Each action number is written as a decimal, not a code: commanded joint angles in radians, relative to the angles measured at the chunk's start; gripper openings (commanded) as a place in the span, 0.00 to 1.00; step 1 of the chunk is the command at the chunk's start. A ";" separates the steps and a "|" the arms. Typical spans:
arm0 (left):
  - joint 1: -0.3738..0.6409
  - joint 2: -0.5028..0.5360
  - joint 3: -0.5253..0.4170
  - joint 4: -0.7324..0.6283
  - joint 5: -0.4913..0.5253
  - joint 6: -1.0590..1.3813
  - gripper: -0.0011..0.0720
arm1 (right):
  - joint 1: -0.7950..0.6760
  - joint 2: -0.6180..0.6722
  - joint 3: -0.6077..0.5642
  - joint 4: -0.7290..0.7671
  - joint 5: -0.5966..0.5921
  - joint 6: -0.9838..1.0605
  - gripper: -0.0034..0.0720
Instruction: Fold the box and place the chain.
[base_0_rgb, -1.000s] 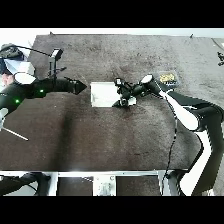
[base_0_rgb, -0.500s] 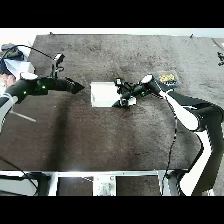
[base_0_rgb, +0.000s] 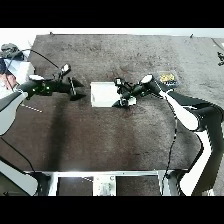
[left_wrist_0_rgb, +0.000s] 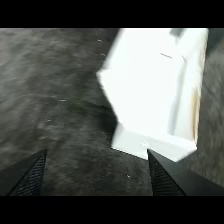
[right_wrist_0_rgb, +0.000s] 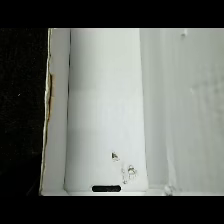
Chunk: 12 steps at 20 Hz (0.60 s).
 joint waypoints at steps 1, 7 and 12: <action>-0.017 -0.038 0.003 0.034 -0.029 0.158 0.99 | 0.000 0.000 0.001 0.000 0.000 0.000 0.63; -0.040 -0.048 0.003 0.052 -0.063 0.209 0.99 | 0.000 0.000 0.001 0.000 0.000 0.000 0.63; -0.044 -0.048 0.003 0.052 -0.061 0.209 0.99 | 0.000 0.000 0.001 0.000 0.000 0.000 0.63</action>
